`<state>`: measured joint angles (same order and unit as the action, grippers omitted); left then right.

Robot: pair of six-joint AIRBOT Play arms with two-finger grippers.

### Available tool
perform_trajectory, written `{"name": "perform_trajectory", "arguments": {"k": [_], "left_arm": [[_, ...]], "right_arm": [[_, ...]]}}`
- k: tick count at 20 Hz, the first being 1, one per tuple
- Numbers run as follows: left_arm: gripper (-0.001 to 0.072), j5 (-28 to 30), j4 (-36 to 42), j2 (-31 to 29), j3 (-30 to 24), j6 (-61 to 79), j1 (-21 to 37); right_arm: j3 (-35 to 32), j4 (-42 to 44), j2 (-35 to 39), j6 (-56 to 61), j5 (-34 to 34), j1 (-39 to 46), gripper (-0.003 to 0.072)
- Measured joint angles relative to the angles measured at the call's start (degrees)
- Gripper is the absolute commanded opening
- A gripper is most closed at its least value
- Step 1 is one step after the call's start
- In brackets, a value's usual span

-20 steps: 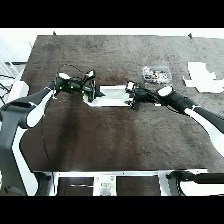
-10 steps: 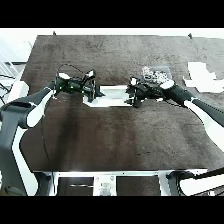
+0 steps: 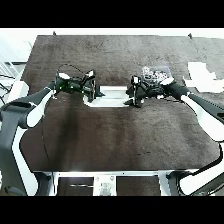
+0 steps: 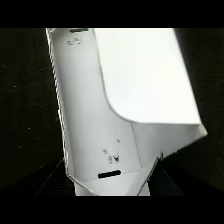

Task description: Fold the box and place the chain.

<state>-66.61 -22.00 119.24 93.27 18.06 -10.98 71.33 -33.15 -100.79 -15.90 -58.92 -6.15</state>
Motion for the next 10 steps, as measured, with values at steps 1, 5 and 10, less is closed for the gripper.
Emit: {"name": "perform_trajectory", "arguments": {"k": [1,5,10], "left_arm": [[0.0022,0.0,0.0,0.0,0.0,0.0,0.0],[0.0022,0.0,0.0,0.0,0.0,0.0,0.0],[0.0022,0.1,0.0,0.0,0.0,0.0,0.0]], "right_arm": [[0.5,0.3,-0.6,-0.4,-0.8,0.1,0.0692],[2.6,1.2,-2.6,-1.6,-3.3,0.2,0.0692],[5.0,1.5,-5.5,-2.3,-4.9,0.2,0.0692]]}}
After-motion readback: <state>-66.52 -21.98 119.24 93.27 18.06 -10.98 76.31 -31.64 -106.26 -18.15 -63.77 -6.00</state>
